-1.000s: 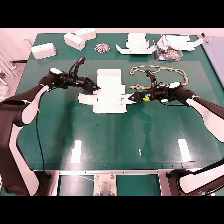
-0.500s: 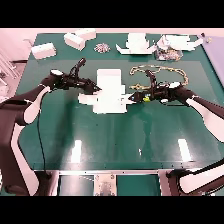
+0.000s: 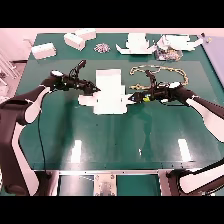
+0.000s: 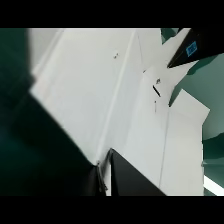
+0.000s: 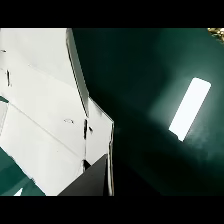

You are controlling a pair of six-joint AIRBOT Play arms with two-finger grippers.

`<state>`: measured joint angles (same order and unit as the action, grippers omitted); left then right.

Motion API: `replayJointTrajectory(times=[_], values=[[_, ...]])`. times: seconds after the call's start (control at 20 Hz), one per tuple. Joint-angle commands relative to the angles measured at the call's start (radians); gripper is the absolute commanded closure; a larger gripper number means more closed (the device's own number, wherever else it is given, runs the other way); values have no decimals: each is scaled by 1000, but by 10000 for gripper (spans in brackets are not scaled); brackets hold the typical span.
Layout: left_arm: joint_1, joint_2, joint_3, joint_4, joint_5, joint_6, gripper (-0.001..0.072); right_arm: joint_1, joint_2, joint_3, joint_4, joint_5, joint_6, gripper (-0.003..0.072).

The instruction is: Fold the box and place the chain.

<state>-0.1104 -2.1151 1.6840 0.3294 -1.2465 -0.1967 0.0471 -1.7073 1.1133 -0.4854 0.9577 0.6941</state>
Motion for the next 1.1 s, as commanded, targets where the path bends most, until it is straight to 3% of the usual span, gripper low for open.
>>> replayJointTrajectory(times=[0.0,0.3,0.55,0.65,0.75,0.85,1.05], values=[[-1,-10,0,5,-28,106,690,1,0,1,2,0,0,685],[-1,-10,0,-31,-126,344,693,0,0,1,3,0,1,683],[-1,-10,0,-28,-124,443,697,-1,0,1,3,0,1,680],[-1,-10,0,-24,-121,465,697,-1,0,1,3,0,1,519],[-1,-10,0,-11,-101,468,697,-1,0,1,3,0,1,509],[-1,-10,0,13,-80,481,697,-11,0,1,4,0,1,414],[-1,-9,0,12,-45,518,698,-66,0,2,15,0,0,408]])
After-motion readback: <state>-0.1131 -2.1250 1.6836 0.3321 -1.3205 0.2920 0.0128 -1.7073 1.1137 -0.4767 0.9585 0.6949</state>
